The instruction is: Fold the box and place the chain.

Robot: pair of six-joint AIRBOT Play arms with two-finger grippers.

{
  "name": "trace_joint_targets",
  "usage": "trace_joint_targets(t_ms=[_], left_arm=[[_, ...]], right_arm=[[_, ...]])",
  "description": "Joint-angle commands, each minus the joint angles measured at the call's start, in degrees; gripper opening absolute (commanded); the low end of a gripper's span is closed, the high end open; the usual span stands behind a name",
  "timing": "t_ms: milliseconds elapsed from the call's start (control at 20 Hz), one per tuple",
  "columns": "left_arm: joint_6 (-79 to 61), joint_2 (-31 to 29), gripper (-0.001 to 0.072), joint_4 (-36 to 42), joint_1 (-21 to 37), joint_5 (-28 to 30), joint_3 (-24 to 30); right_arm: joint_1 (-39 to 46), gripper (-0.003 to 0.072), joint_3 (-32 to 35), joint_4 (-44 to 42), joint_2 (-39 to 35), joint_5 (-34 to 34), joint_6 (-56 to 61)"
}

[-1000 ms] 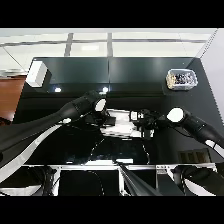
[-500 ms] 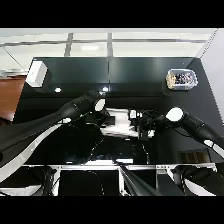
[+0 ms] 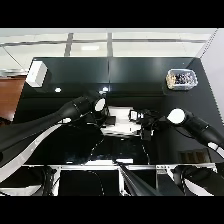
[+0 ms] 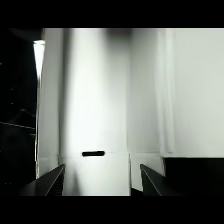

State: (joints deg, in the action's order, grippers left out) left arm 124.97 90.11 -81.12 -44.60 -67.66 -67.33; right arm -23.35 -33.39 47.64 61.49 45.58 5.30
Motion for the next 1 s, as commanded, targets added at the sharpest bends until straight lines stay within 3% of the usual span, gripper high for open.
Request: trace_joint_targets(t_ms=[0, 400, 950], left_arm=[[-0.02, 0.04, 0.0029, -0.28, 0.02, 0.13, 0.00], [-0.07, 0.04, 0.0028, -0.28, 0.02, 0.11, 0.00], [-0.07, 0.04, 0.0029, -0.26, 0.02, 0.07, 0.00]], right_arm=[[1.62, 0.0551, -0.04, 3.89, -3.15, 2.47, 3.32], [7.93, 0.0552, -0.04, 3.80, -3.56, 9.66, 2.86], [4.63, 0.0551, 0.22, -5.38, 1.46, 5.55, -4.09]])
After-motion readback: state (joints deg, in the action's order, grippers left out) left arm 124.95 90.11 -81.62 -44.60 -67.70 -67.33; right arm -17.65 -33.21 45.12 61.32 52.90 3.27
